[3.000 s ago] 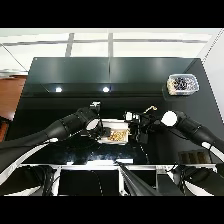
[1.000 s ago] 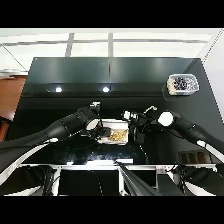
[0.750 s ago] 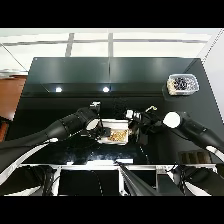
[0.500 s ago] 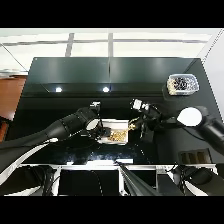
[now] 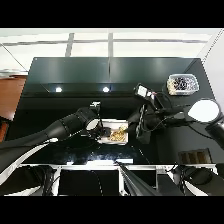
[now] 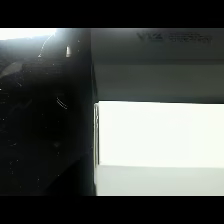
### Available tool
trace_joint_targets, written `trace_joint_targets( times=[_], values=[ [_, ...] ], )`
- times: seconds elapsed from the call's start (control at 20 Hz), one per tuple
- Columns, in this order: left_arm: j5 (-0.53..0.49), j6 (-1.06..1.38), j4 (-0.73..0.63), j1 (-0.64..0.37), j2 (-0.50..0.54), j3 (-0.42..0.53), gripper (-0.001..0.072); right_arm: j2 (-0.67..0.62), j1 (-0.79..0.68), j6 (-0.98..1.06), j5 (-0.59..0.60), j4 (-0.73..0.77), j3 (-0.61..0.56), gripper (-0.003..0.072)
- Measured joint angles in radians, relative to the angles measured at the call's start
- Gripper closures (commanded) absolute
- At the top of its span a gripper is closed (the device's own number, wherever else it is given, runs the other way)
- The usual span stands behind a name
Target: Fold the box and place the chain.
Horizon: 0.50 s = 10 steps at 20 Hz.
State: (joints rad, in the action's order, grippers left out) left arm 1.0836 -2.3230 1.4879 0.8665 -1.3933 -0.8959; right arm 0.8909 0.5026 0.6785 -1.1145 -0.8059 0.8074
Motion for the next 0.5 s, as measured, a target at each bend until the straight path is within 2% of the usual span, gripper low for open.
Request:
trace_joint_targets(
  times=[0.2,0.35,0.5],
  values=[
    [0.0,0.0,0.0,0.0,0.0,0.0,0.0676,0.018,-0.044,0.018,0.02,-0.102,-0.009,0.003],
    [0.0,0.0,0.0,0.0,0.0,0.0,0.0676,0.027,-0.123,0.022,0.046,-0.248,-0.019,0.0031],
    [0.0,0.0,0.0,0.0,0.0,0.0,0.0677,0.058,-0.187,0.022,0.155,-0.375,-0.058,0.0031]
  ],
)
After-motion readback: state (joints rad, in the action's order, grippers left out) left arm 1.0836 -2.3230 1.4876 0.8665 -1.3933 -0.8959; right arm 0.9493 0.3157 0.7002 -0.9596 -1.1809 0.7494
